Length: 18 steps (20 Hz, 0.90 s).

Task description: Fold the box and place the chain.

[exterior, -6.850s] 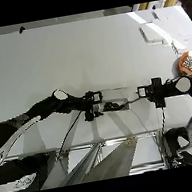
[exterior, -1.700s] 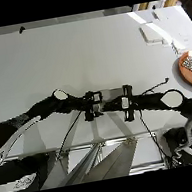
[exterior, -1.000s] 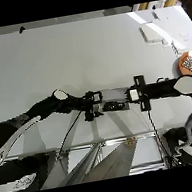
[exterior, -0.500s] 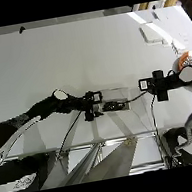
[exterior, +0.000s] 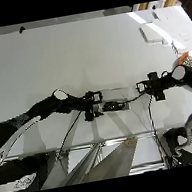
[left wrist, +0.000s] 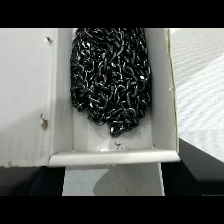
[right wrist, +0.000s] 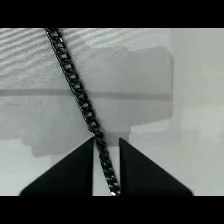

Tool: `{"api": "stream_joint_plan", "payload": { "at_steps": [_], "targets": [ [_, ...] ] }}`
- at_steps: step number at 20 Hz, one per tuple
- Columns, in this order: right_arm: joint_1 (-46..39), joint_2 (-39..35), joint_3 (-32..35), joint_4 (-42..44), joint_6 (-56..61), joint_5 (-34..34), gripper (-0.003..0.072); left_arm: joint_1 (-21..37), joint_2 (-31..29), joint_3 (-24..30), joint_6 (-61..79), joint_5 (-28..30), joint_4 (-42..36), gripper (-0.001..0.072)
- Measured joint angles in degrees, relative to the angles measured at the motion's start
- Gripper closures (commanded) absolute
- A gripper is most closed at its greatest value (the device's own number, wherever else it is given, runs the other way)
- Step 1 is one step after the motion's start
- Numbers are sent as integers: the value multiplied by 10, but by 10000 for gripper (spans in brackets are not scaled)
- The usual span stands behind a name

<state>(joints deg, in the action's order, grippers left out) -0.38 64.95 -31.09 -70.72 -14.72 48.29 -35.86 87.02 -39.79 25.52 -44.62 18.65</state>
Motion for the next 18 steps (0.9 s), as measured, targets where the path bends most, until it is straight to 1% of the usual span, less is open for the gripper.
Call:
{"api": "stream_joint_plan", "payload": {
  "at_steps": [4,5,7,10,12,14,16,18],
  "targets": [
    [0,6,0,-24,12,24,666,0,0,0,0,0,0,437],
    [0,1,0,-36,19,42,666,0,0,0,0,0,0,437],
    [3,-20,1,-56,30,79,666,0,0,0,0,0,0,437],
    [30,-78,1,-57,40,116,666,0,0,0,0,0,0,437],
    [62,-122,0,-35,53,134,666,0,0,0,0,0,0,437],
    [101,-157,1,6,62,152,666,0,0,0,0,0,0,437],
    [142,-176,1,58,68,153,666,0,0,0,0,0,0,437],
    [185,-186,1,110,70,139,666,0,0,0,0,0,0,437]
  ]
}}
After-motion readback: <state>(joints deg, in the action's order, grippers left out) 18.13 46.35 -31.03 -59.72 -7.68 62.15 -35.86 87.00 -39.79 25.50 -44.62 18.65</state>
